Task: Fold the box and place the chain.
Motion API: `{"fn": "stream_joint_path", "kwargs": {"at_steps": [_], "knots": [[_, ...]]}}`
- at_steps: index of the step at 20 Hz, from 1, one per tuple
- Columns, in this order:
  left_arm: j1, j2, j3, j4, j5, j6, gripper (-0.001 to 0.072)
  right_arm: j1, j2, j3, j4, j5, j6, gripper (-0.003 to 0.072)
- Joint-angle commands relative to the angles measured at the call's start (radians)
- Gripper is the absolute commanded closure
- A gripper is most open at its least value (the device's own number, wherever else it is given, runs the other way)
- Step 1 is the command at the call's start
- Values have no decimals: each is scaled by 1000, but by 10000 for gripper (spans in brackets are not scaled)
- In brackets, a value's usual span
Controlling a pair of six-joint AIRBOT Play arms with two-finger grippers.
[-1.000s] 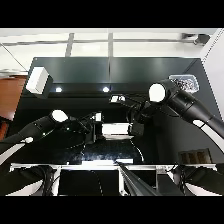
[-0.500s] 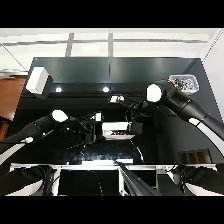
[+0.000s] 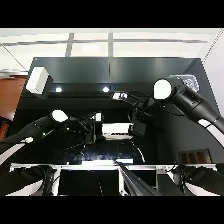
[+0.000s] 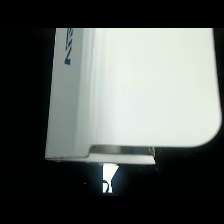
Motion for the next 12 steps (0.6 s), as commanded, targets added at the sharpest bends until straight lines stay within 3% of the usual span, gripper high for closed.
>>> {"fn": "stream_joint_path", "kwargs": {"at_steps": [1,12], "knots": [[0,-1,0,0,1,-1,321,-24,11,2,29,4,11,-7],[0,-1,0,0,1,-2,321,-39,-79,2,41,-45,-49,-8]]}}
